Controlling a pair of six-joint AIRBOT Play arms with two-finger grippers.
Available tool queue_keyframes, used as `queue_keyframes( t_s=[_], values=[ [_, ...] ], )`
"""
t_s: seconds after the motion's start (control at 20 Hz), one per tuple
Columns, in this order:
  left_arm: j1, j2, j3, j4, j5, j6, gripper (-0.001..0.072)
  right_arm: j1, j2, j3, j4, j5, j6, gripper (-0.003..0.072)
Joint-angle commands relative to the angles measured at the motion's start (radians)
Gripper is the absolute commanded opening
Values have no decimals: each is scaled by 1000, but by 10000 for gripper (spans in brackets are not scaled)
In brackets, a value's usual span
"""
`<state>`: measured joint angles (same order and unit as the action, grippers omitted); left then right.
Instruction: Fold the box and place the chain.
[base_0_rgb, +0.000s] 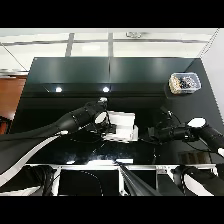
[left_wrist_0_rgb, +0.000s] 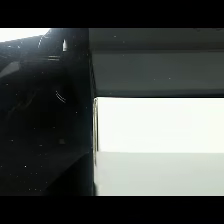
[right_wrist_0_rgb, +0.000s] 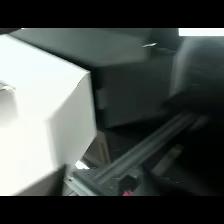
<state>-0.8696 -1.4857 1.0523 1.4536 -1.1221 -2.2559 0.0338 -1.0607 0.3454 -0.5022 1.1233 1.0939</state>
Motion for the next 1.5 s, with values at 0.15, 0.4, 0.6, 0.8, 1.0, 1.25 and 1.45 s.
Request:
queue_keyframes(
  t_s=[0.15, 0.4, 0.6, 0.8, 1.0, 1.25, 1.45],
  values=[
    [1, 0, 1, 0, -1, 0, 27, 61, -4, 35, 59, 17, -26, 604],
    [1, 0, 1, 0, -2, 0, 27, 216, -4, 120, 45, -131, 40, 603],
    [1, 0, 1, 0, -1, 0, 27, 349, -4, 155, -101, -271, 251, 603],
    [1, 0, 1, 0, -1, 0, 27, 495, -21, 227, -327, -372, 512, 549],
    [1, 0, 1, 0, -2, 0, 27, 612, -98, 330, -556, -348, 788, 500],
    [1, 0, 1, 0, -5, 0, 27, 681, -130, 455, -847, -168, 1067, 490],
    [1, 0, 1, 1, -5, 0, 27, 698, -142, 497, -893, -66, 1184, 355]
  ],
)
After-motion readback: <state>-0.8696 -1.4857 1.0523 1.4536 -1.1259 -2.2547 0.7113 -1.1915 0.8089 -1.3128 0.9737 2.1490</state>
